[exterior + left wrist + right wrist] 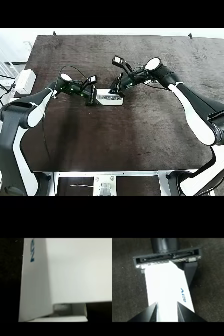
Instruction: Fold the box and place the chain.
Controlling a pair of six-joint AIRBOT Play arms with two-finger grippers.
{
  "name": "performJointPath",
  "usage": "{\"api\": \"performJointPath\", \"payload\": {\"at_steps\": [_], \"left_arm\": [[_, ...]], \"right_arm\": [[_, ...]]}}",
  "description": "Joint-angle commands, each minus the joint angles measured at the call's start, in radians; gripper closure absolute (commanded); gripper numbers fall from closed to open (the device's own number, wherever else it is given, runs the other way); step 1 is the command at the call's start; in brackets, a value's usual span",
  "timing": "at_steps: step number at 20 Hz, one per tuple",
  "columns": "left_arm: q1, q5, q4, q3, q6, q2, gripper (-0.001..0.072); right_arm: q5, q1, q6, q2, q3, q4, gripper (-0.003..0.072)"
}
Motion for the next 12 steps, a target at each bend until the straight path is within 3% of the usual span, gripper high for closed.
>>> {"api": "performJointPath", "payload": {"at_steps": [1, 4, 5, 6, 12], "left_arm": [[0.0, 0.0, 0.0, 0.0, 0.0, 0.001, 0.0238], [0.0, 0.0, 0.0, 0.0, 0.0, 0.001, 0.0238], [0.0, 0.0, 0.0, 0.0, 0.0, 0.001, 0.0238], [0.0, 0.0, 0.0, 0.0, 0.0, 0.001, 0.0238], [0.0, 0.0, 0.0, 0.0, 0.0, 0.001, 0.0238]], "right_arm": [[-0.003, 0.011, 0.004, -0.018, 0.001, -0.015, 0.0382], [-0.006, 0.011, 0.004, -0.03, 0.001, -0.017, 0.0366], [-0.008, 0.011, 0.004, -0.031, 0.001, -0.017, 0.0277], [-0.017, 0.011, 0.003, -0.031, 0.001, -0.017, 0.025], [-0.063, 0.011, -0.005, -0.031, 0.001, -0.017, 0.0354]]}}
